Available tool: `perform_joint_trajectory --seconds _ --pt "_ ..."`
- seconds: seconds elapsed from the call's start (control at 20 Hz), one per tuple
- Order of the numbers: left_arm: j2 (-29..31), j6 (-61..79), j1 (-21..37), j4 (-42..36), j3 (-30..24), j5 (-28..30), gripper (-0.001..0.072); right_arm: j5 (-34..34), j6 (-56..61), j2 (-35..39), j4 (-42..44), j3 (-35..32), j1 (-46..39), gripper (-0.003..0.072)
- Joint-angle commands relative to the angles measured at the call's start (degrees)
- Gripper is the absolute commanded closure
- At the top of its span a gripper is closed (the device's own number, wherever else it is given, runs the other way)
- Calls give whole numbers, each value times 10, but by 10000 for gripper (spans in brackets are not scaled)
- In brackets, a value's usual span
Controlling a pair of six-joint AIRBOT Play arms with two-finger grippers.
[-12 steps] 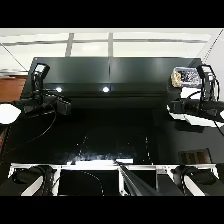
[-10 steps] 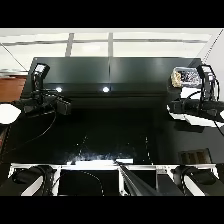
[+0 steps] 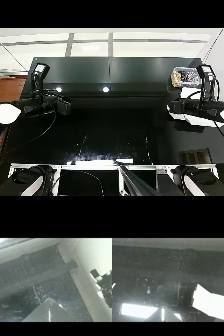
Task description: Fold the box and place the chain.
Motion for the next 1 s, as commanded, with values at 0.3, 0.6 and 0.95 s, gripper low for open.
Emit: perform_joint_trajectory --seconds 0.3,0.6,0.95 --pt "0 0 0 0 0 0 680 -6 0 0 0 0 1 648" --pt "0 0 0 0 0 0 681 -57 0 0 -11 -1 0 647" --pt "0 0 0 0 0 45 268 -162 46 -32 -94 -5 -15 -14"
